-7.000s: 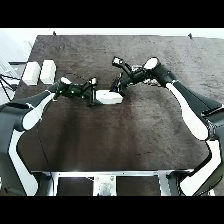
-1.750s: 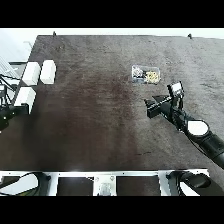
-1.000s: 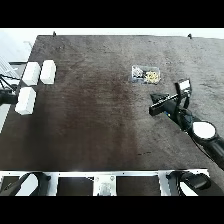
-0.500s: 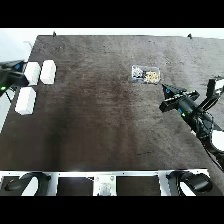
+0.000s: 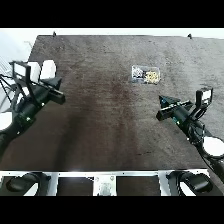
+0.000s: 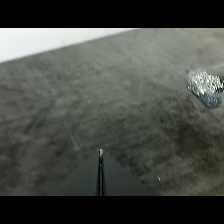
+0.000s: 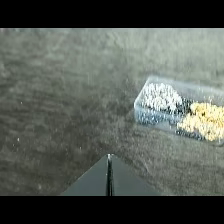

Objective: Fold the box and place the chain.

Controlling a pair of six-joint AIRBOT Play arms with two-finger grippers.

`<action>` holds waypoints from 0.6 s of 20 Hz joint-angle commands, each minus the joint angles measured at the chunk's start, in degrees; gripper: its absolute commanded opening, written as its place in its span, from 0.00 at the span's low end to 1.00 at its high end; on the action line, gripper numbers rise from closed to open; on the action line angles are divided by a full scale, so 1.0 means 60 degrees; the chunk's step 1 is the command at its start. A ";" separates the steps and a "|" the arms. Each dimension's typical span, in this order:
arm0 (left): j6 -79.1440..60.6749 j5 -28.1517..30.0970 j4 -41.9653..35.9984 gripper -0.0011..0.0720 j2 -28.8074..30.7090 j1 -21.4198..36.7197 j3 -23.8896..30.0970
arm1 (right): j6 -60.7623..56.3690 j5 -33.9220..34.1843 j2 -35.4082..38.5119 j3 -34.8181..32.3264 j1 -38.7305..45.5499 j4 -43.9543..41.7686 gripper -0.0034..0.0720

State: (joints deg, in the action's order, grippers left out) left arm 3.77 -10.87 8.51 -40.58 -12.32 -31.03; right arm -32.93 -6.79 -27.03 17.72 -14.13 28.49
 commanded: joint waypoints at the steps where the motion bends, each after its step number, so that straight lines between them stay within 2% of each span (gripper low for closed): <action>1: -0.0437 -0.0484 -0.0321 0.04 0.0226 -0.0262 0.0426 | -0.0080 -0.0233 0.0678 -0.0273 -0.0011 0.0007 0.05; 5: -0.0459 -0.0608 -0.0488 0.04 0.1180 -0.0262 0.0535 | -0.0277 -0.0444 0.2277 -0.0372 0.0044 0.0015 0.05; 9: -0.0022 -0.0583 -0.0492 0.04 0.2229 -0.0262 0.1756 | -0.1217 -0.1931 0.3129 -0.1118 0.0594 0.0514 0.05; 12: 0.0044 -0.0076 -0.0488 0.04 0.2535 -0.0262 0.2619 | -0.1483 -0.2386 0.3220 -0.1632 0.1056 0.1814 0.05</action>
State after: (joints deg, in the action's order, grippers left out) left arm 3.01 -13.69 5.69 -27.70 -13.85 -19.66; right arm -39.18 -17.06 -9.41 10.55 -10.00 33.26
